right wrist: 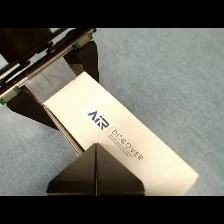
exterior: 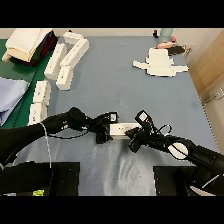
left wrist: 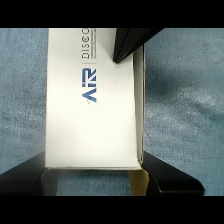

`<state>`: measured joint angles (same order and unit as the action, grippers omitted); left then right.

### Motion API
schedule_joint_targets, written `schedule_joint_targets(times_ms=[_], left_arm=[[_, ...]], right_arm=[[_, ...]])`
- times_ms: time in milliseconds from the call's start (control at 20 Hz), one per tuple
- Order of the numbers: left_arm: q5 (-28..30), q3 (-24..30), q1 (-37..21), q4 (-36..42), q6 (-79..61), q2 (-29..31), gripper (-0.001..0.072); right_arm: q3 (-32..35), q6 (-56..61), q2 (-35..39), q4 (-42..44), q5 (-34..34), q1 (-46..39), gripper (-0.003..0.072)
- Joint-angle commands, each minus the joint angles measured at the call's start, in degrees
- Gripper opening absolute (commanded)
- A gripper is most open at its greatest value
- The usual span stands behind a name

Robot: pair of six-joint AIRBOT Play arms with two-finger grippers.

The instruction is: Fold the box.

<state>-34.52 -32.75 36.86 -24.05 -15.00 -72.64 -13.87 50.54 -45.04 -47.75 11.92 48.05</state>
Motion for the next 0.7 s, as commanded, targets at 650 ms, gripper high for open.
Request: schedule_joint_targets(times_ms=[650], left_arm=[[0.0, 0.0, -0.1, 0.1, 0.0, 0.0, 0.0364]], right_arm=[[-3.3, 0.0, 8.5, -0.9, -4.9, -1.0, 0.0003]])
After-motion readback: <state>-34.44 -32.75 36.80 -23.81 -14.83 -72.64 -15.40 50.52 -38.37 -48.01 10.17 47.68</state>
